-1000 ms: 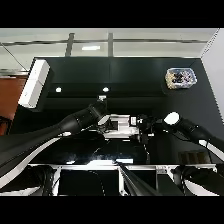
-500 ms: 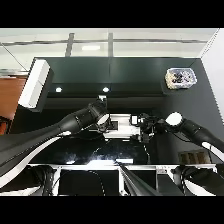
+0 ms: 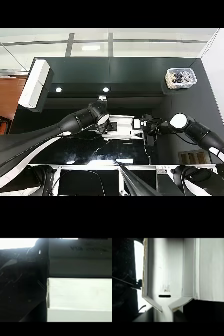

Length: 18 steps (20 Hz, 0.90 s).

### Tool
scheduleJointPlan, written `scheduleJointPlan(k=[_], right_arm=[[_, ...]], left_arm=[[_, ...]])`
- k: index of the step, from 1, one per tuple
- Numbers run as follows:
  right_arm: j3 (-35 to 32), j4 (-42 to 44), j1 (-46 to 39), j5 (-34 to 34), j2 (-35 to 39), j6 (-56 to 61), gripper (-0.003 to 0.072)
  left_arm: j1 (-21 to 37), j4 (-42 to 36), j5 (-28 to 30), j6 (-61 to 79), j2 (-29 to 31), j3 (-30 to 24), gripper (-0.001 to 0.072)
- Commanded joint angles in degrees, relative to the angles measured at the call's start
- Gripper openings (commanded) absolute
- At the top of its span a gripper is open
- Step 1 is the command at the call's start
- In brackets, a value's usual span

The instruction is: Fold the box and place the chain.

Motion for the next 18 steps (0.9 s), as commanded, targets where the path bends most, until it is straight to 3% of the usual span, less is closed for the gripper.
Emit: scheduleJointPlan(k=[1, 3, 4, 11, 12, 15, 16, 17, 18], right_arm=[[0.0, 4.7, 0.4, -1.3, -0.4, 0.3, 0.0189], [0.0, 7.9, 1.8, -2.0, -1.5, 0.6, 0.0186], [0.0, 8.0, 2.6, -2.7, -1.7, 2.1, 0.0118], [0.0, 11.1, 5.0, -7.1, -4.1, 8.1, 0.0136], [0.0, 11.0, 5.0, -7.3, -4.1, 9.2, 0.0068], [0.0, 9.5, 5.0, -6.9, -4.1, 12.3, 0.0058], [0.0, 8.4, 5.0, -6.9, -4.1, 15.1, 0.0098], [0.0, 7.6, 5.0, -7.5, -4.1, 17.8, 0.0296], [0.0, 6.7, 5.0, -7.4, -4.1, 19.0, 0.0301]], left_arm=[[0.0, -0.4, 0.8, 0.0, 0.0, 0.1, 0.0030], [0.0, -0.7, 1.2, 0.0, 0.0, 0.1, 0.0030], [0.0, -0.7, 1.2, 0.0, 0.0, 0.1, 0.0029], [0.0, -1.1, 0.9, 0.0, 0.0, 0.1, 0.0031], [0.0, -1.2, 0.9, 0.0, 0.0, 0.1, 0.0031], [0.0, -1.3, 1.0, 0.0, 0.0, 0.1, 0.0031], [0.0, -1.4, 1.0, 0.0, 0.0, 0.1, 0.0030], [0.0, -1.5, 1.0, 0.0, 0.0, 0.1, 0.0030], [0.0, -1.6, 1.0, 0.0, 0.0, 0.1, 0.0031]])
